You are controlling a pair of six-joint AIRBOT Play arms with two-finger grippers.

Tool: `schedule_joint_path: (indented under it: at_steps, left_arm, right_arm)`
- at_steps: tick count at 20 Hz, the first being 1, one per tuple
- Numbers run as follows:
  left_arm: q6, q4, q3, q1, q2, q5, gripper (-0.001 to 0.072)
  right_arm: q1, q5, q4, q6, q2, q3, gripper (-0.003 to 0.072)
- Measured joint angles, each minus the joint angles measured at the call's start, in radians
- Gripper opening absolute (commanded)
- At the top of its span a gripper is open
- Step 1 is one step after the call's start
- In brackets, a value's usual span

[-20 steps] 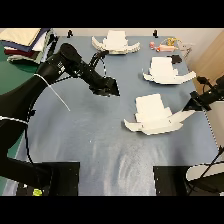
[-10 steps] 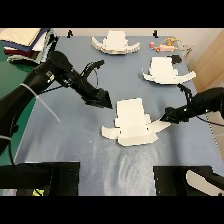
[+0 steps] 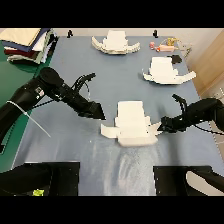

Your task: Fold the box.

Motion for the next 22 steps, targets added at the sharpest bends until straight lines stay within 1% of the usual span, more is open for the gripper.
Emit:
schedule_joint_path:
  at_steps: [4, 6, 11, 13, 15, 18, 22]
  left_arm:
    - [0.010, -0.002, -0.008, 0.002, 0.005, 0.027, 0.0653]
    - [0.024, 0.001, -0.010, 0.010, 0.006, 0.055, 0.0653]
    - [0.071, 0.019, -0.029, 0.068, -0.013, 0.104, 0.0653]
    - [0.098, 0.010, -0.033, 0.086, -0.047, 0.121, 0.0653]
    - [0.140, -0.029, -0.034, 0.100, -0.094, 0.128, 0.0653]
    - [0.208, -0.092, -0.026, 0.114, -0.179, 0.133, 0.0641]
    - [0.261, -0.128, 0.009, 0.120, -0.299, 0.127, 0.0643]
  right_arm:
    - [0.009, -0.014, 0.075, -0.080, -0.010, 0.001, 0.0003]
    - [0.033, 0.000, 0.126, -0.118, 0.011, -0.017, 0.0003]
    - [0.146, 0.135, 0.185, -0.153, 0.140, -0.130, 0.0003]
    - [0.188, 0.192, 0.193, -0.153, 0.174, -0.163, 0.0003]
    - [0.227, 0.234, 0.200, -0.150, 0.192, -0.181, 0.0003]
    - [0.285, 0.276, 0.206, -0.144, 0.204, -0.194, 0.0003]
    - [0.348, 0.317, 0.206, -0.129, 0.209, -0.199, 0.0003]
